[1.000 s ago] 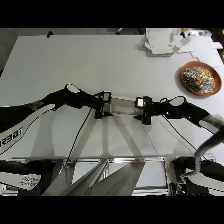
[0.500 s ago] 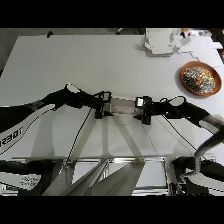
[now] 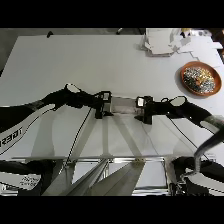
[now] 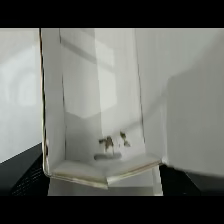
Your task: Fold the box and place the chain.
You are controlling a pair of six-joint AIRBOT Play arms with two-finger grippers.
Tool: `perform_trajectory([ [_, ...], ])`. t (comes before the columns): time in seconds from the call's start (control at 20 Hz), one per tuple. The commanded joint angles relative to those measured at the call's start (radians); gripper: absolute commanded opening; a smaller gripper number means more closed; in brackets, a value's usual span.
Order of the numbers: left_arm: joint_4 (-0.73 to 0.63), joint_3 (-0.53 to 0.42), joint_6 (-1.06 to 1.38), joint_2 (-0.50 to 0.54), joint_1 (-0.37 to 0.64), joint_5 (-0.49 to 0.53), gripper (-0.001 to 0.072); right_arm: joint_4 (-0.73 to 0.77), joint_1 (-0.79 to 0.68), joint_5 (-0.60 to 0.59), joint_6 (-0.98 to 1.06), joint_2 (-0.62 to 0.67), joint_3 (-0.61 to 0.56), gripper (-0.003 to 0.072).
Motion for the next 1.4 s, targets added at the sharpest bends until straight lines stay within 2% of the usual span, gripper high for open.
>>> perform_trajectory([
  [0.0,0.002,0.000,0.002,0.000,0.001,-0.002,0.0209,-0.159,-0.063,0.061,0.172,0.064,0.000,0.0714],
  [0.15,0.002,0.000,0.002,0.000,0.001,-0.003,0.0209,-0.208,-0.154,0.164,0.309,0.156,0.000,0.0692],
  [0.25,0.002,0.000,0.002,0.000,0.001,-0.002,0.0209,-0.203,-0.191,0.237,0.385,0.222,0.000,0.0612],
  [0.3,0.002,0.000,0.002,0.000,0.001,-0.003,0.0209,-0.202,-0.192,0.268,0.415,0.254,0.000,0.0507],
  [0.35,0.002,0.000,0.002,0.000,0.001,-0.002,0.0209,-0.187,-0.191,0.314,0.425,0.280,0.000,0.0344],
  [0.4,0.002,0.000,0.002,0.000,0.001,-0.003,0.0209,-0.151,-0.191,0.373,0.423,0.299,0.000,0.0104],
  [0.45,0.002,0.000,0.002,0.000,0.001,-0.003,0.0209,-0.105,-0.191,0.412,0.414,0.309,0.000,0.0018],
  [0.6,0.002,0.000,0.002,0.000,0.001,-0.003,0.0209,0.016,-0.137,0.407,0.405,0.304,0.000,0.0018],
  [0.8,0.002,0.000,0.002,0.000,0.001,-0.005,0.0209,-0.090,-0.066,0.254,0.459,0.305,0.000,0.0019],
  [0.85,0.002,0.000,0.002,0.000,0.001,-0.005,0.0209,-0.140,-0.078,0.221,0.509,0.307,0.000,0.0066],
  [0.9,0.002,0.000,0.002,0.000,0.001,-0.006,0.0209,-0.177,-0.097,0.192,0.570,0.309,0.000,0.0297],
  [0.95,0.002,0.000,0.002,0.000,0.001,-0.006,0.0209,-0.194,-0.121,0.173,0.619,0.313,0.000,0.0452],
  [1.3,0.002,0.000,0.002,0.000,0.001,-0.005,0.0209,-0.139,-0.167,0.219,0.608,0.414,0.000,0.0461],
  [1.35,0.002,0.000,0.002,0.000,0.001,-0.006,0.0209,-0.111,-0.167,0.232,0.605,0.429,0.000,0.0402],
])
